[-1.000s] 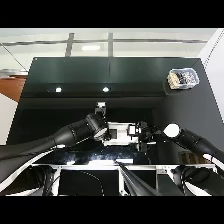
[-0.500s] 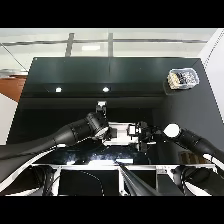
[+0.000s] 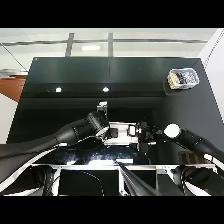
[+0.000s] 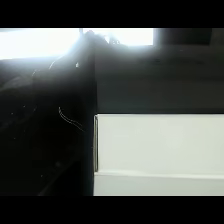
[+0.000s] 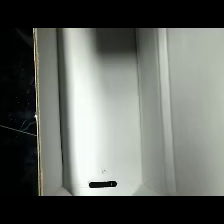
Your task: Fold the box and place the chain.
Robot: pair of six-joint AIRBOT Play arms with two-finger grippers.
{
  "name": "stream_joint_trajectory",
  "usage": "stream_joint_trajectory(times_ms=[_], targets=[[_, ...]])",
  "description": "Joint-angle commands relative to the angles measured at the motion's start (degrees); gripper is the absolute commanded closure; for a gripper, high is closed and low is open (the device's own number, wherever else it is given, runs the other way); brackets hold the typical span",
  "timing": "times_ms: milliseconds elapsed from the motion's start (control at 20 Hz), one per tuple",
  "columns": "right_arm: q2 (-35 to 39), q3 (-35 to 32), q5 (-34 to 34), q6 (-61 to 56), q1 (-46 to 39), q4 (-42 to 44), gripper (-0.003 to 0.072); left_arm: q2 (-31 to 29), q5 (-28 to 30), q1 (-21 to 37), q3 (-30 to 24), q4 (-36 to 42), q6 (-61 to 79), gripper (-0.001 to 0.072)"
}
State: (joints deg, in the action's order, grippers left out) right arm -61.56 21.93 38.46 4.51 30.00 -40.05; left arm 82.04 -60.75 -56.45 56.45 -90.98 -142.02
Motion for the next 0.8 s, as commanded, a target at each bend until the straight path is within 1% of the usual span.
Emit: stream_joint_trajectory(times_ms=[0, 150, 250, 550, 650, 750], targets=[[1.79, 0.35, 1.49, -4.28, -0.02, -5.99, 0.0068, 0.04, -1.86, 0.04, 0.04, -0.31, 0.90, 0.0676], [3.61, 1.14, 5.53, -10.88, -0.02, -15.45, 0.0078, 0.04, -1.66, 0.04, 0.02, -0.68, 0.85, 0.0676], [3.93, 1.16, 6.47, -13.94, -0.02, -17.88, 0.0079, 0.04, -1.29, 0.04, 0.02, -0.70, 0.85, 0.0676], [3.93, 1.38, 5.90, -14.01, -0.02, -15.78, 0.0081, 0.04, -1.29, 0.04, 0.00, -0.66, 0.85, 0.0676], [3.93, 1.44, 5.90, -14.01, 0.00, -12.15, 0.0155, 0.04, -1.29, 0.04, 0.00, -0.66, 0.85, 0.0676], [3.93, 1.44, 5.90, -14.01, 0.00, -10.34, 0.0157, 0.04, -1.29, 0.04, 0.00, -0.66, 0.83, 0.0676]])
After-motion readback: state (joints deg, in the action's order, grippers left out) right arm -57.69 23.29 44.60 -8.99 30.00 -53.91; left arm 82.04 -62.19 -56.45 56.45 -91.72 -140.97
